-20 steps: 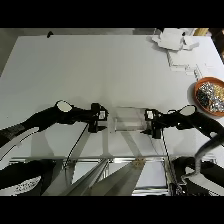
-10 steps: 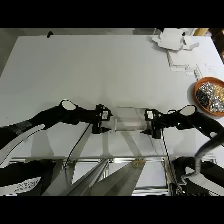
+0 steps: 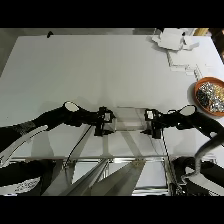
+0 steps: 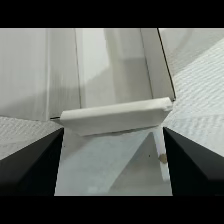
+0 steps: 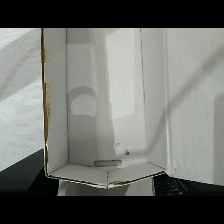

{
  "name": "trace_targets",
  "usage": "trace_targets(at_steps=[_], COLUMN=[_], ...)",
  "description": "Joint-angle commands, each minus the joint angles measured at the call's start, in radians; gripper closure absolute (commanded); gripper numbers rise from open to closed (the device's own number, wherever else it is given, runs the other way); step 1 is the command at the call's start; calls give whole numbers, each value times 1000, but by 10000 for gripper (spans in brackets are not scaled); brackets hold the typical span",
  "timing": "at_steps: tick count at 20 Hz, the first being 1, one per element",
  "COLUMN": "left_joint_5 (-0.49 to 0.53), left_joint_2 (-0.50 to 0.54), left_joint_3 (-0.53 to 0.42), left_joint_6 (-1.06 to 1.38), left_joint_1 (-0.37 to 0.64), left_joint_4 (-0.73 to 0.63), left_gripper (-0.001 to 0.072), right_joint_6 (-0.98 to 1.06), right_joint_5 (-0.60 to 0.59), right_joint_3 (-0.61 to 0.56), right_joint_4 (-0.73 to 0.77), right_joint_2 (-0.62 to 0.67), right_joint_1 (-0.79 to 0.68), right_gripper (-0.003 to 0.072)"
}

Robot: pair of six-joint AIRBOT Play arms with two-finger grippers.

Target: Fold the box and place the chain.

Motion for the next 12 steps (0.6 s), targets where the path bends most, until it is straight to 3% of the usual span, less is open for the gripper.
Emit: trace_targets(at_steps=[1,12], left_joint_5=[-6,51], left_joint_2=[-1,-19], left_joint_3=[1,4], left_joint_6=[3,-6], left_joint_1=[-6,-40], left_joint_4=[-7,-67], left_gripper=[10,13], right_joint_6=[0,0], right_joint_5=[0,-1], right_joint_3=[1,1], right_joint_4=[0,0], right_joint_2=[1,1], right_joint_1=[0,0], right_gripper=[330,330])
